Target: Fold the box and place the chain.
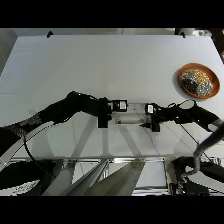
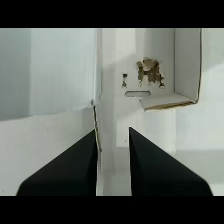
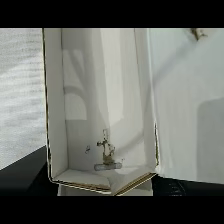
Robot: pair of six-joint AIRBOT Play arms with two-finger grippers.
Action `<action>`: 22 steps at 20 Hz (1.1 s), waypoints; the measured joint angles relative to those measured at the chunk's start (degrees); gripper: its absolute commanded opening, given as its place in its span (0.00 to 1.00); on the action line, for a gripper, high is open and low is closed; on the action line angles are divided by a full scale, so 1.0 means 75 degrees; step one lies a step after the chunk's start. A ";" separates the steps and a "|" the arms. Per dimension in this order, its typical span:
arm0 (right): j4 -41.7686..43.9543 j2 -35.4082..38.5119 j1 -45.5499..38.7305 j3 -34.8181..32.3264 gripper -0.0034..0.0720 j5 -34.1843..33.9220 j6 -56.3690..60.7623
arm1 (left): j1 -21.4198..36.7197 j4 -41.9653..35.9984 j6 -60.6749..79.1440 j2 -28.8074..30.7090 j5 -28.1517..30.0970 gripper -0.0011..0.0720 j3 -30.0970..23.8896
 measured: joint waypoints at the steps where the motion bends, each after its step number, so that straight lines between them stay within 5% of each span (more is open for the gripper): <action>1: 0.0000 0.0003 0.0000 0.0000 0.59 0.0000 0.0000 | -0.0020 -0.0038 0.0017 -0.0006 -0.0017 0.18 0.0000; 3: 0.0000 0.0003 0.0000 0.0000 0.59 0.0003 -0.0003 | -0.0067 -0.0117 0.0055 -0.0012 0.0058 0.11 -0.0003; 22: 0.0009 0.0000 0.0000 0.0000 0.59 -0.0003 0.0012 | -0.0513 -0.0458 0.0067 -0.0015 -0.0761 0.11 -0.0003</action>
